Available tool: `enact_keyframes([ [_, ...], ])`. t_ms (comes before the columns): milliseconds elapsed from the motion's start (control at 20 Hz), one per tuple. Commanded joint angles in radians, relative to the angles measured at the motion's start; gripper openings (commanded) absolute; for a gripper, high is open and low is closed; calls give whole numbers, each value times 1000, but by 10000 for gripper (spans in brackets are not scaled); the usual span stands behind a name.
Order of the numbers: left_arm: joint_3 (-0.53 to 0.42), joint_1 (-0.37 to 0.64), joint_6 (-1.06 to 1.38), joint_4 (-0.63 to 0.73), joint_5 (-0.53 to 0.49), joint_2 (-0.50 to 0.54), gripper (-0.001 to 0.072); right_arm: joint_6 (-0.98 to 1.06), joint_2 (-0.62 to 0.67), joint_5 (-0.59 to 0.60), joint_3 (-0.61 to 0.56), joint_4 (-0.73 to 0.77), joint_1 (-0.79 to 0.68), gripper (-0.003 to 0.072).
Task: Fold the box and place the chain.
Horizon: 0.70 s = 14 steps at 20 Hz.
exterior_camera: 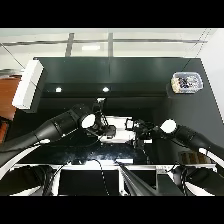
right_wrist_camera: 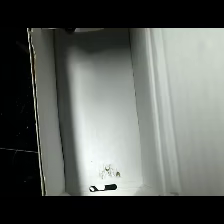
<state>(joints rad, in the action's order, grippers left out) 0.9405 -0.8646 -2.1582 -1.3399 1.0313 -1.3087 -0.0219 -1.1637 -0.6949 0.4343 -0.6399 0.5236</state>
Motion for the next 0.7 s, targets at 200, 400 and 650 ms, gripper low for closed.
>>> enact_keyframes([
  [200, 5, -16, -16, 9, 0, -1, 481, 0, 0, 0, 0, 0, 0, 390],
  [400, 5, -16, -32, -21, 2, -2, 481, 0, 0, 0, 0, 0, 0, 390],
  [650, 5, -14, -102, -95, 0, -17, 481, 0, 0, 0, 0, 0, 0, 390],
])
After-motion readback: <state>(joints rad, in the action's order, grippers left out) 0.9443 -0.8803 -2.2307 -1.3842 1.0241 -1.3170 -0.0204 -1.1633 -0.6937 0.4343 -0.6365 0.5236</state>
